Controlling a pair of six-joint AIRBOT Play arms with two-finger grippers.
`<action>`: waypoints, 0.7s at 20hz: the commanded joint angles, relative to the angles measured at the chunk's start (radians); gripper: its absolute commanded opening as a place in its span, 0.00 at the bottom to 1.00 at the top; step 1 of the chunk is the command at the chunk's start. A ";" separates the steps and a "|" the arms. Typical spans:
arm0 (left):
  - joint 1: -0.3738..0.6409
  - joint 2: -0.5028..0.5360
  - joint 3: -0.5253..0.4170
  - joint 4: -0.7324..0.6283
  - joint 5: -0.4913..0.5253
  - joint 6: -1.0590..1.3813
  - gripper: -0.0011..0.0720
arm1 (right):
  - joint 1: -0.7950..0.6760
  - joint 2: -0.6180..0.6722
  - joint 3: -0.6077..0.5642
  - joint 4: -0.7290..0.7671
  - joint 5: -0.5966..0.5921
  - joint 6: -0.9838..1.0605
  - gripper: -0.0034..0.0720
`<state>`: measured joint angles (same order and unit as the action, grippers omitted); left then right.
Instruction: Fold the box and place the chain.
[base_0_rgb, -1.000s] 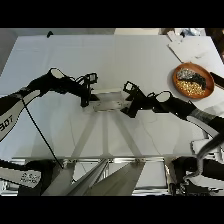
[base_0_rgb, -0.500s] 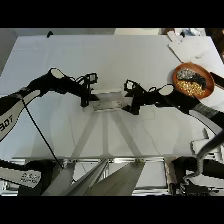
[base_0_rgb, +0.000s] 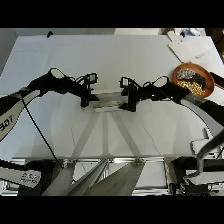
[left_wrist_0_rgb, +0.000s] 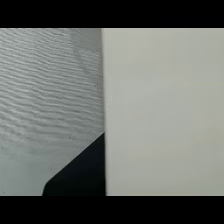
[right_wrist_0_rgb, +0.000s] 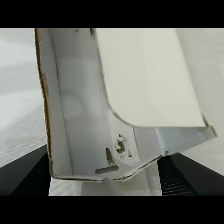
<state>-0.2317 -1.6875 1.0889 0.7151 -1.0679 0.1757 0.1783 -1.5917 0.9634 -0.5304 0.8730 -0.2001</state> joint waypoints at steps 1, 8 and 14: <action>0.000 0.000 0.000 0.000 0.002 0.000 0.03 | 0.000 -0.055 0.017 -0.008 0.058 -0.021 0.96; 0.000 0.000 0.000 0.000 0.002 0.000 0.03 | 0.000 -0.084 0.017 -0.010 0.054 -0.037 0.96; 0.000 0.000 0.000 0.000 0.002 0.000 0.03 | 0.001 -0.084 0.017 0.008 0.050 -0.039 0.96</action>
